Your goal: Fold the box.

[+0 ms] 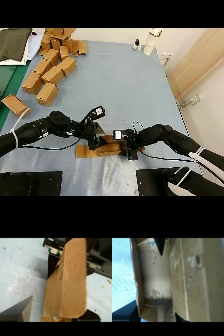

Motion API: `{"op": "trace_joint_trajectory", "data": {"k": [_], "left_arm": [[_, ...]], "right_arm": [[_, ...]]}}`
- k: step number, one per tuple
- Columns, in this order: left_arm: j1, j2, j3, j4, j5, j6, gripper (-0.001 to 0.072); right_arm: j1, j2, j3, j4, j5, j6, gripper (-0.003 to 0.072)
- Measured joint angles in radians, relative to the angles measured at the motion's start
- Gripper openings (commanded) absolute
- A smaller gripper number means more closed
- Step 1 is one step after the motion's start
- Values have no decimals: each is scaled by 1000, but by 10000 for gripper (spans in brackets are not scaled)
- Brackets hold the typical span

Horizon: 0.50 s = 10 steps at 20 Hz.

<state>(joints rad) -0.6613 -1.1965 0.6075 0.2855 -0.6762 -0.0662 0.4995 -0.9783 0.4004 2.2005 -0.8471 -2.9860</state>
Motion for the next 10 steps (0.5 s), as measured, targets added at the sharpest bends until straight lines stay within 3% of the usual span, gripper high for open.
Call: {"op": "trace_joint_trajectory", "data": {"k": [4,5,6,7,10], "left_arm": [[78,118,0,177,-51,-270,547],[100,159,0,236,-90,-370,418],[119,203,0,292,-144,-492,83],[126,239,0,329,-204,-611,10],[91,311,-12,383,-370,-949,10]], "right_arm": [[0,0,0,0,0,1,497],[0,0,0,0,0,1,497],[0,0,0,0,0,1,497],[0,0,0,0,0,1,497],[0,0,0,0,-1,1,497]]}}
